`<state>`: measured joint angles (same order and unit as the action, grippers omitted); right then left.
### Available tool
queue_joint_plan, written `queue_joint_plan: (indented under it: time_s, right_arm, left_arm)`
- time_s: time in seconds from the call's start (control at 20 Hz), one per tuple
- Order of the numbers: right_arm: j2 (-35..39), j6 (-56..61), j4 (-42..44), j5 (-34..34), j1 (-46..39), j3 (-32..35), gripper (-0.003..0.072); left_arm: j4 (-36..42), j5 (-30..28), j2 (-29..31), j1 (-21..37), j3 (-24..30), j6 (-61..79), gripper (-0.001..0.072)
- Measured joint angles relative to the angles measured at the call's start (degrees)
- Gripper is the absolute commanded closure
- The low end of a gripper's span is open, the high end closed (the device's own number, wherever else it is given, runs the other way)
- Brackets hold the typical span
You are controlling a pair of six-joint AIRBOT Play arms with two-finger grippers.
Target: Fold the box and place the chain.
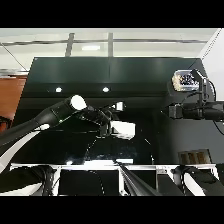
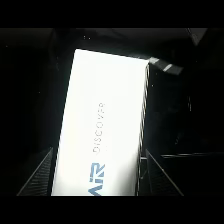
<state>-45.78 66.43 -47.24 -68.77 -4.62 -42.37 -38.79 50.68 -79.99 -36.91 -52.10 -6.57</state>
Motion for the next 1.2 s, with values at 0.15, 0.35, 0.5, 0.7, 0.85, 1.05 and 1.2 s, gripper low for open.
queue_joint_plan:
  time_s: [0.15, 0.35, 0.5, 0.7, 0.85, 1.05, 1.2]
  right_arm:
    - [0.02, 0.0, 0.0, 0.0, 0.0, 0.0, 0.0673]
    - [0.02, 0.0, 0.0, 0.0, 0.0, 0.0, 0.0674]
    - [0.0, 0.0, 0.02, 0.0, 0.0, 0.0, 0.0673]
    - [0.02, 0.0, 0.02, 0.0, 0.02, 0.0, 0.0673]
    - [0.0, 0.0, 0.02, 0.0, 0.0, 0.0, 0.0673]
    - [0.0, 0.0, 0.02, 0.02, 0.0, 0.0, 0.0673]
    - [0.0, 0.0, 0.02, 0.2, 0.0, 0.0, 0.0673]
  left_arm:
    - [0.0, 0.79, -0.31, -0.11, -0.17, -0.13, 0.0]
    - [-0.11, 0.81, -0.5, -0.17, -0.2, 0.31, 0.0]
    - [-1.75, 0.07, -0.63, -1.03, -0.2, 0.76, 0.0001]
    - [-3.87, -2.43, -1.33, -3.17, -0.22, 0.96, 0.0]
    - [-6.67, -4.81, -2.43, -5.01, -0.2, 0.92, 0.0001]
    - [-9.27, -6.4, -3.87, -6.73, -0.35, 0.2, 0.041]
    - [-12.81, -2.99, -4.22, -6.49, -1.97, -3.06, 0.0534]
